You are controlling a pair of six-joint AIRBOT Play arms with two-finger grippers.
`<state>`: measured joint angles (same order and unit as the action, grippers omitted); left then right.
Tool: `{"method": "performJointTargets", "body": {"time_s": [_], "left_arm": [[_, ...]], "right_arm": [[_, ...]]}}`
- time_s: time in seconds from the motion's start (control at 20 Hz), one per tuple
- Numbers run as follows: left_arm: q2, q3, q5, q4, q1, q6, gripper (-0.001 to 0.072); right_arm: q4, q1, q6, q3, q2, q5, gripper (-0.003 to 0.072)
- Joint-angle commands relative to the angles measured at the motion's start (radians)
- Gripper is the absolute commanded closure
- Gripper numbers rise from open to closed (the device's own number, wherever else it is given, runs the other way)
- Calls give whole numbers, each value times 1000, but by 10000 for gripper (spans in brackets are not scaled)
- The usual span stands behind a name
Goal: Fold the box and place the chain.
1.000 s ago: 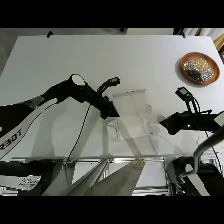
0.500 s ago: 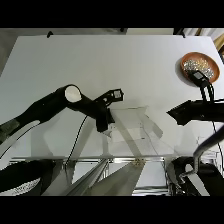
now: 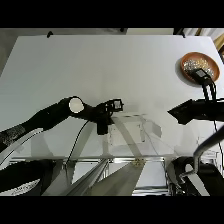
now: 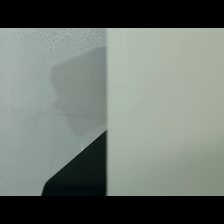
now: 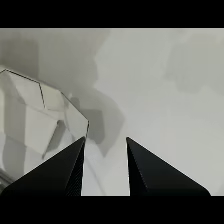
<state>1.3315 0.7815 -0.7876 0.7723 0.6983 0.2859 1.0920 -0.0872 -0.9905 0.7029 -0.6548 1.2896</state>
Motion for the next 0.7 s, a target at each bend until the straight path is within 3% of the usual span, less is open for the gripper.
{"method": "performJointTargets", "body": {"time_s": [0.0,0.2,0.4,0.65], "left_arm": [[8,-3,20,-68,1,-161,705],[44,10,-10,-102,-6,-202,707],[139,92,-104,-103,-26,-216,707],[180,104,-89,-108,-26,-240,705]], "right_arm": [[2,1,1,1,0,0,387],[3,1,5,0,0,-35,387],[3,1,5,-1,0,-56,387],[3,1,5,-1,0,-57,387]]}}
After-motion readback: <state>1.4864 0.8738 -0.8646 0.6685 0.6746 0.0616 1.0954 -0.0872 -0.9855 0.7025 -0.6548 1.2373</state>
